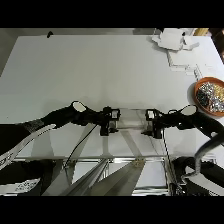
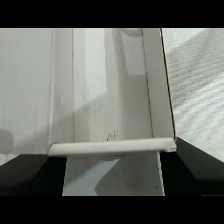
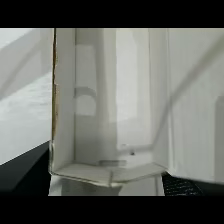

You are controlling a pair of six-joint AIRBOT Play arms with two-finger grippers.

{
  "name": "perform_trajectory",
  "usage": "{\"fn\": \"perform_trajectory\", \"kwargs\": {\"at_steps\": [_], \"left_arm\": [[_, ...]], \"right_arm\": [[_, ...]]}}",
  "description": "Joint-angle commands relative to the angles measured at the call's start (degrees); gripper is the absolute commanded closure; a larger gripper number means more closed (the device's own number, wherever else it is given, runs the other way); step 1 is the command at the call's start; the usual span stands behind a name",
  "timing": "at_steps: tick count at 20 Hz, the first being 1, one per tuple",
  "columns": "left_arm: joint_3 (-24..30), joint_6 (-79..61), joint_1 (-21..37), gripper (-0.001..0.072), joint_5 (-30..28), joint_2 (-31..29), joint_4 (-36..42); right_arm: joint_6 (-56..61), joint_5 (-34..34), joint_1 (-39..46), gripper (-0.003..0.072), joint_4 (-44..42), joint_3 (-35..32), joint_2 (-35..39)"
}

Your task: Fold the box and place the chain.

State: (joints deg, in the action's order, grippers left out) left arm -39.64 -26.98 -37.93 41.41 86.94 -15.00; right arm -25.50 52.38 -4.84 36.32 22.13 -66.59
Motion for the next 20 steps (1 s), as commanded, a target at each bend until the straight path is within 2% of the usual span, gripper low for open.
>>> {"fn": "perform_trajectory", "kwargs": {"at_steps": [1, 9, 13, 14, 16, 17, 18, 20], "left_arm": [[0.0, 0.0, 0.0, 0.039, 0.0, 0.0, 0.0], [0.0, 0.0, 0.0, 0.039, 0.0, 0.0, 0.0], [0.0, 0.0, 0.0, 0.039, 0.0, 0.0, 0.0], [0.0, 0.0, 0.0, 0.039, 0.0, 0.0, 0.0], [0.0, 0.0, 0.0, 0.039, 0.0, 0.0, 0.0], [0.0, 0.0, 0.0, 0.039, 0.0, 0.0, 0.0], [0.0, 0.0, 0.0, 0.039, 0.0, 0.0, 0.0], [0.0, 0.0, 0.0, 0.039, 0.0, 0.0, 0.0]], "right_arm": [[2.3, 0.0, 3.0, -0.0004, 0.8, 0.0, 4.0], [17.2, 11.3, 7.5, 0.0008, 18.0, 0.0, 19.3], [24.3, 11.7, 7.5, 0.0073, 13.7, 0.0, 26.9], [25.6, 12.1, 7.5, 0.0205, 11.4, 0.0, 28.4], [25.4, 13.7, 6.1, 0.0598, 3.3, 0.0, 29.5], [25.3, 13.8, 4.9, 0.0666, -0.8, 0.0, 29.1], [25.3, 12.0, 3.4, 0.0667, -4.2, 0.0, 28.2], [25.3, 4.0, 1.4, 0.0667, -9.9, 0.0, 24.0]]}}
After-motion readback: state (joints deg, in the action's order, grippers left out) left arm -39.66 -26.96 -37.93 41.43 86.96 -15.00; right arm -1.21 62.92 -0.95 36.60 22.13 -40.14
